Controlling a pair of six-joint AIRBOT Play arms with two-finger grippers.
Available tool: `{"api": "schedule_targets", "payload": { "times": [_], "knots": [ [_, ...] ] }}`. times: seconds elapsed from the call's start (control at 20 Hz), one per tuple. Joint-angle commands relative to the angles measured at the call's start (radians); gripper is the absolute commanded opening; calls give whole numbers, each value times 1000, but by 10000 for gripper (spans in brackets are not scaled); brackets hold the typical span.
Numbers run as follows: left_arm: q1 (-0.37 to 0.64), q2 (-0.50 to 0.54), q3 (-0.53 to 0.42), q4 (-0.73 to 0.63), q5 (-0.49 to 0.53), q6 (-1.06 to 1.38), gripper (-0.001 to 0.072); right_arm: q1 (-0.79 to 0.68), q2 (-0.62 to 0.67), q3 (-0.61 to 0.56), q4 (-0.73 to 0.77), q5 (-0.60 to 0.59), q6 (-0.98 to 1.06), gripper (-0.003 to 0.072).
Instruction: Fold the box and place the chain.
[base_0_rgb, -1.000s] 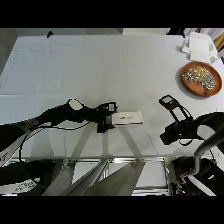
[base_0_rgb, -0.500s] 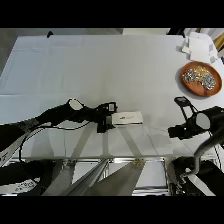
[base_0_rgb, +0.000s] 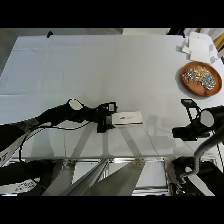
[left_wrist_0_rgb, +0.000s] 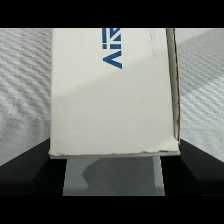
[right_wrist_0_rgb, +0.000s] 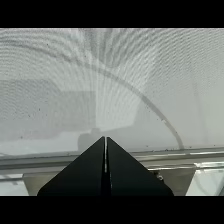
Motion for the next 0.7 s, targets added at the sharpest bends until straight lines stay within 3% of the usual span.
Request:
{"api": "schedule_targets", "payload": {
  "times": [0.0, 0.5, 0.55, 0.6, 0.65],
  "knots": [
    [0, 1, 0, 0, 0, 0, 272, -3, 0, 0, 0, 4, 1, 15],
    [0, 1, 0, -7, -7, -1, 261, -3, 0, 0, 0, 4, 1, 15],
    [1, 2, 0, -3, -8, -9, 96, -3, 0, 0, 0, 4, 1, 15],
    [3, 8, 0, 8, -7, -24, 5, -3, 0, 0, 0, 4, 1, 15],
    [7, 23, 0, 29, -8, -61, 6, -3, 0, 0, 0, 4, 1, 15]
  ]
}}
